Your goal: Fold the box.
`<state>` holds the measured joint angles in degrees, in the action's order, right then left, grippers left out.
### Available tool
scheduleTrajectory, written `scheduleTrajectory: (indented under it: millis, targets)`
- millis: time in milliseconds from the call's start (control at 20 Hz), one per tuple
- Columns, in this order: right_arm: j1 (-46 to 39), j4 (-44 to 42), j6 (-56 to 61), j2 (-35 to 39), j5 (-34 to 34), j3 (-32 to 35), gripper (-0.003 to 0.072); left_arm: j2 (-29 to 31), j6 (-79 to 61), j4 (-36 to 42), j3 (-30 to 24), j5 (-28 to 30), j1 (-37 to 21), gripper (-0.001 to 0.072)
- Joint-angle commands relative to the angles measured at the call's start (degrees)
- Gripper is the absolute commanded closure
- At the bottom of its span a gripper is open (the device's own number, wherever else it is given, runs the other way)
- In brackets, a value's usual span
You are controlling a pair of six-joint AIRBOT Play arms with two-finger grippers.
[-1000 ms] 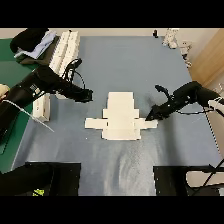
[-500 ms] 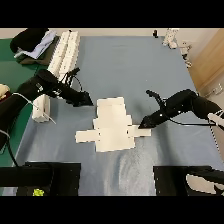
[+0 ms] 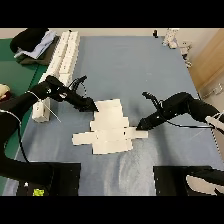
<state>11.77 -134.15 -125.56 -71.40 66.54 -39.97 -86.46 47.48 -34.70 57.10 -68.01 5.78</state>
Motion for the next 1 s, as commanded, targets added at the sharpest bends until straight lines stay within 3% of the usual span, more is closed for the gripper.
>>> scheduleTrajectory:
  millis: [0,100,150,200,950]
  targets:
    - [0.1,0.0,0.1,0.0,-0.2,0.0,0.0682,-1.1,-7.6,3.6,0.0,-5.7,0.0,0.0347]
    - [0.1,0.1,0.2,0.0,-0.2,0.0,0.0682,-1.8,-8.7,3.8,0.0,-8.6,0.0,0.0368]
    - [0.1,0.1,0.1,0.0,-0.2,0.0,0.0682,-2.2,-9.3,3.8,0.0,-9.8,0.0,0.0478]
    - [0.1,0.1,0.2,0.0,-0.2,0.0,0.0682,-2.7,-9.6,3.8,0.0,-10.5,0.0,0.0537]
    - [0.1,0.3,0.6,0.0,-0.1,0.0,0.0682,-3.7,-10.9,3.2,2.7,-9.7,2.4,0.0535]
